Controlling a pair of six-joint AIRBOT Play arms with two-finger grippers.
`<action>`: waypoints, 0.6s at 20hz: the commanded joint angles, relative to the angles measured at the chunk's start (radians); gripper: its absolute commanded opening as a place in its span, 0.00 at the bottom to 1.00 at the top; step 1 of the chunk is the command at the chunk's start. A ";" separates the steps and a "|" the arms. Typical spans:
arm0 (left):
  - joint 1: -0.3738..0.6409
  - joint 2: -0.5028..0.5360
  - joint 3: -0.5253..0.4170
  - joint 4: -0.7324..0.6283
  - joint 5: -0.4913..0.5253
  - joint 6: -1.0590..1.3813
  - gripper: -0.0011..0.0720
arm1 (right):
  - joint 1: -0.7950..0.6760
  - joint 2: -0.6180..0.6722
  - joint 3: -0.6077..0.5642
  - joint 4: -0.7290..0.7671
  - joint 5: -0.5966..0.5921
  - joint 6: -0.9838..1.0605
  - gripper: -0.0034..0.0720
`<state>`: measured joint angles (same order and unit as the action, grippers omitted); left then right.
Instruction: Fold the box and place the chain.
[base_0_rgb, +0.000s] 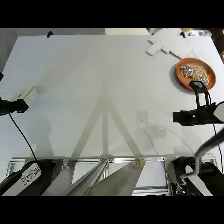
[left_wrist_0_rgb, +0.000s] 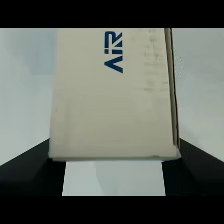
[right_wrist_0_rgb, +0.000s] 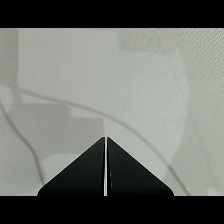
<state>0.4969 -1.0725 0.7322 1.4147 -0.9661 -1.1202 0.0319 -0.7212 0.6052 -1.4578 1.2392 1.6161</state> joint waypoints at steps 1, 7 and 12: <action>0.015 -0.040 -0.001 0.017 -0.100 -0.033 0.19 | -0.001 0.000 0.001 0.000 0.000 0.000 0.07; 0.014 -0.040 -0.001 0.015 -0.176 -0.035 0.87 | -0.001 0.000 0.001 0.000 0.000 0.000 0.07; 0.013 -0.018 -0.001 0.075 -0.194 -0.135 0.96 | -0.001 0.000 0.001 0.000 0.000 0.000 0.07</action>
<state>0.5098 -1.1053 0.7315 1.4567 -1.1385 -1.2072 0.0315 -0.7212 0.6052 -1.4582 1.2388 1.6161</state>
